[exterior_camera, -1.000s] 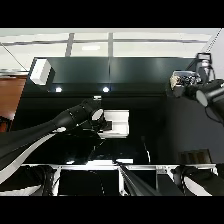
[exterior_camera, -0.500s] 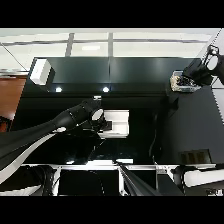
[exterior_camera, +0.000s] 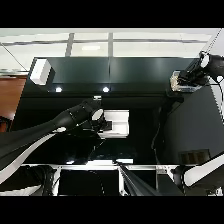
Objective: Fold the box and place the chain.
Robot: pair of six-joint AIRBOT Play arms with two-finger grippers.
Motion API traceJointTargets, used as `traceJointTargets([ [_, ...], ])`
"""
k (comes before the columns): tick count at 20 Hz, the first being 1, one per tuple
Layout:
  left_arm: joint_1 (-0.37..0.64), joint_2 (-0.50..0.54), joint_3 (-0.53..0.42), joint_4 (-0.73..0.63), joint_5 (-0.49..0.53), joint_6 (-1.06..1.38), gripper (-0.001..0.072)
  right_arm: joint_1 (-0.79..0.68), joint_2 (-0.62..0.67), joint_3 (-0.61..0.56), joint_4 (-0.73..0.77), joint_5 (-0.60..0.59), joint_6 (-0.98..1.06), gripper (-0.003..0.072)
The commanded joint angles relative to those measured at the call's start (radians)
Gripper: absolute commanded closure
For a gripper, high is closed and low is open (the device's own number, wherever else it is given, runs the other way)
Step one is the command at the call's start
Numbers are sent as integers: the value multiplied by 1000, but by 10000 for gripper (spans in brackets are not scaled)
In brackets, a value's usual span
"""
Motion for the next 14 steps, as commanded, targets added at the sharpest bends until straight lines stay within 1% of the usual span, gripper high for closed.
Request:
traceJointTargets([
  [1, 0, 0, 1, 0, 0, 0, 681, -8, -13, 40, 40, 65, -35, 669],
  [2, 0, 0, 1, 0, 1, 0, 681, -6, 2, 57, 71, 68, -83, 670],
  [4, 0, -1, 1, 0, 0, 0, 681, 0, 62, 64, 78, 53, -119, 670],
  [11, 0, -1, 1, 0, 1, 0, 681, -26, 381, 64, 63, 53, -185, 671],
  [12, 0, -1, 1, 0, 1, 0, 681, -26, 429, 64, 68, 56, -212, 671],
  [14, 0, -1, 1, 0, 0, 0, 681, -26, 516, 64, 137, 57, -369, 671],
])
